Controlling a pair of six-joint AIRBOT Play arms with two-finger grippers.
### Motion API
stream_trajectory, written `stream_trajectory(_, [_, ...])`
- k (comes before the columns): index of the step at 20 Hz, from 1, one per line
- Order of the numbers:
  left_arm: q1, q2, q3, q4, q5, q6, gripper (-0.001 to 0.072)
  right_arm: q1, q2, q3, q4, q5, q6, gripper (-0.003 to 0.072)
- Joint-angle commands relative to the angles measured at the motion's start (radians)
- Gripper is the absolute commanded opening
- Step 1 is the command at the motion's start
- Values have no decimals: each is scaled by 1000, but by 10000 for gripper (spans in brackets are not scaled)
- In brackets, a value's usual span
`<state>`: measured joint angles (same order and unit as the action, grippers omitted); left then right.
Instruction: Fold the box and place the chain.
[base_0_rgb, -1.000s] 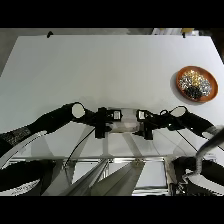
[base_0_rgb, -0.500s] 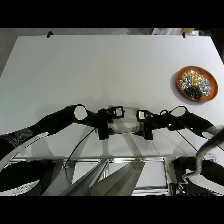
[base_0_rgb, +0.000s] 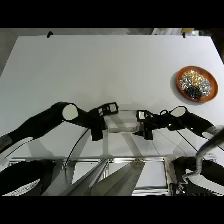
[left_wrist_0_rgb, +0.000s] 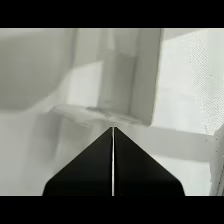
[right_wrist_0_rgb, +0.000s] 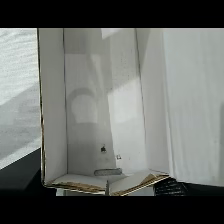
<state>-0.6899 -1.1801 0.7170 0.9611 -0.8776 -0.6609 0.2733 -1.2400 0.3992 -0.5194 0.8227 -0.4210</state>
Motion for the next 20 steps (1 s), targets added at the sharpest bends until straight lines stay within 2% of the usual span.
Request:
stream_trajectory(1, [100, 138, 0, 74, -48, -303, 4, 0, 1, 0, 0, 0, 1, 399])
stream_trajectory(3, [182, 208, 0, 79, -111, -337, 4, 0, 1, 0, 0, 0, 1, 398])
stream_trajectory(5, [267, 230, -16, 71, -172, -373, 4, 0, 1, 0, 0, 0, 1, 398])
stream_trajectory(8, [348, 203, -113, 36, -142, -539, 4, 0, 1, 0, 0, 0, 1, 399])
stream_trajectory(11, [346, 115, -197, -55, -56, -582, 4, 0, 1, 0, 0, 0, 1, 399])
stream_trajectory(15, [306, -17, -201, -245, -5, -583, 3, 0, 1, 0, 0, 0, 1, 399])
stream_trajectory(20, [245, -76, -201, -266, 58, -624, 3, 0, 1, 0, 0, 0, 1, 399])
